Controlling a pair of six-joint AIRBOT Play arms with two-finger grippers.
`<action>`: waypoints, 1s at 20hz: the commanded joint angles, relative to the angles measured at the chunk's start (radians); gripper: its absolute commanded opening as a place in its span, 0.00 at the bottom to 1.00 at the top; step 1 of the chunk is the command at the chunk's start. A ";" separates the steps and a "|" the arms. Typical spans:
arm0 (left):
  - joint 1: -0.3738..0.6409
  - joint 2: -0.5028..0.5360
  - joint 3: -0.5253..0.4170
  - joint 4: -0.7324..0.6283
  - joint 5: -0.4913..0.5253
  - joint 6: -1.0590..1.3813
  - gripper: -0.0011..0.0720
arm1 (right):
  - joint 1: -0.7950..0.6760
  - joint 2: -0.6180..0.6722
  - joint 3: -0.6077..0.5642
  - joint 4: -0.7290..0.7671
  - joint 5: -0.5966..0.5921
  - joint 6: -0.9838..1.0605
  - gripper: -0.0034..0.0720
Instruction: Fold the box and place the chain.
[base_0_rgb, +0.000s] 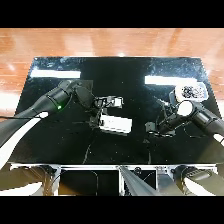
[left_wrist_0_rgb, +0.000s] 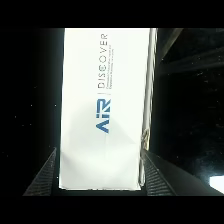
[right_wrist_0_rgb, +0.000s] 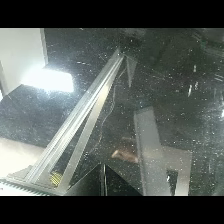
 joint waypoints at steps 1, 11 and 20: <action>0.000 0.016 -0.022 0.001 -0.033 -0.001 0.87 | 0.000 0.001 0.000 0.000 0.000 0.000 0.09; -0.005 0.037 -0.065 0.016 -0.095 -0.001 0.87 | 0.000 0.001 0.000 0.001 0.000 -0.002 0.09; -0.002 0.051 -0.064 0.019 -0.078 -0.001 0.87 | 0.000 0.001 0.000 0.003 0.001 -0.002 0.09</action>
